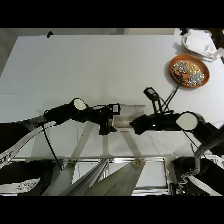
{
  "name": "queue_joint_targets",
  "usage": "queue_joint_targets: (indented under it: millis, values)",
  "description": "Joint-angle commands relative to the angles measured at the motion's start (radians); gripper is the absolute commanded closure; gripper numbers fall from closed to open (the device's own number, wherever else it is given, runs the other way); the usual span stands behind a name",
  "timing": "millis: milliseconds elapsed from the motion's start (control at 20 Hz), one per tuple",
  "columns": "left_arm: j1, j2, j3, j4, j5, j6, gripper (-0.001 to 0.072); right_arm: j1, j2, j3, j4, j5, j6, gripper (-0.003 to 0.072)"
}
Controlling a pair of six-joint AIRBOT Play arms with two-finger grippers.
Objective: Fold the box and place the chain.
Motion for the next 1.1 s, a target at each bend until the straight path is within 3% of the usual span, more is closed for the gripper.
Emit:
queue_joint_targets:
  millis: [0,500,700,800,850,900,1050]
  values:
    - [0.0,0.0,0.0,0.0,0.0,0.0,0.0435,0.104,-0.138,-0.004,0.05,-0.164,-0.01,0.0663]
    - [0.0,0.0,0.0,0.0,0.0,0.0,0.0435,0.14,-0.179,0.019,0.06,-0.326,-0.01,0.0663]
    - [0.0,0.0,0.0,0.0,0.0,0.0,0.0435,0.14,-0.197,0.019,0.032,-0.323,-0.01,0.0661]
    - [0.0,0.0,0.0,0.0,0.0,0.0,0.0435,0.14,-0.197,0.019,0.016,-0.299,-0.01,0.0615]
    - [0.0,0.0,0.0,0.0,0.0,0.0,0.0435,0.14,-0.197,0.019,0.01,-0.284,-0.01,0.0542]
    - [0.0,0.0,0.0,0.0,0.0,0.0,0.0435,0.14,-0.197,0.019,0.006,-0.278,-0.01,0.0401]
    - [0.0,0.0,0.0,0.0,0.0,0.0,0.0435,0.139,-0.181,0.025,0.006,-0.262,-0.006,0.0388]
